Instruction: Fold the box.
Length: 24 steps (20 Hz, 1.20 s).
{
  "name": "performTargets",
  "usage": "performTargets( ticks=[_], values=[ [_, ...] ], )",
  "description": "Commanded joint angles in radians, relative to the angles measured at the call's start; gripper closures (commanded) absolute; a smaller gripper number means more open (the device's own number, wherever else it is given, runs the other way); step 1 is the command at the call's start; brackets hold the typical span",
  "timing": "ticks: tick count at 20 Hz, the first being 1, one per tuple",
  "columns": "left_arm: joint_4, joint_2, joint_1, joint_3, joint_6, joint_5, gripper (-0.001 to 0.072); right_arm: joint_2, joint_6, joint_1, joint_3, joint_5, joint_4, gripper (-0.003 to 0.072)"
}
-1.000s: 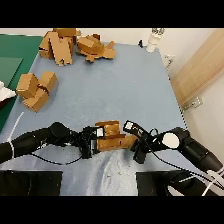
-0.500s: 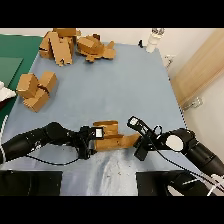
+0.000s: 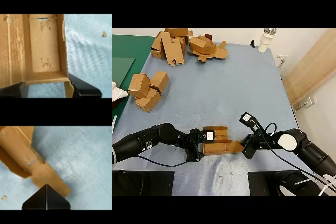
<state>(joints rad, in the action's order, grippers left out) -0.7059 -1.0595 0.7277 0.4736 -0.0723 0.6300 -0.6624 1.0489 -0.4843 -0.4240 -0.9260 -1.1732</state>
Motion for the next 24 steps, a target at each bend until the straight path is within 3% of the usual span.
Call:
performTargets(
  ticks=[1,6,9,14,18,24],
  values=[
    [-0.019,-0.001,0.000,0.001,-0.007,0.006,0.0201,0.001,0.003,0.000,0.000,0.057,0.135,0.0682],
    [-0.020,0.000,0.000,0.001,-0.006,0.005,0.0201,-0.014,0.076,0.000,-0.001,0.161,0.351,0.0683],
    [-0.019,0.000,0.000,0.001,-0.006,0.000,0.0201,-0.093,0.056,0.000,-0.001,0.194,0.539,0.0685],
    [-0.019,0.000,0.000,0.001,-0.006,0.000,0.0201,-0.301,-0.329,0.000,-0.001,0.200,1.025,0.0685],
    [-0.019,0.000,0.000,0.001,-0.006,0.001,0.0201,-0.473,-0.463,0.011,-0.001,0.214,1.147,0.0685],
    [-0.019,0.000,0.000,0.001,-0.006,0.001,0.0201,-0.595,-0.494,0.011,0.000,0.224,1.128,0.0685]
  ],
)
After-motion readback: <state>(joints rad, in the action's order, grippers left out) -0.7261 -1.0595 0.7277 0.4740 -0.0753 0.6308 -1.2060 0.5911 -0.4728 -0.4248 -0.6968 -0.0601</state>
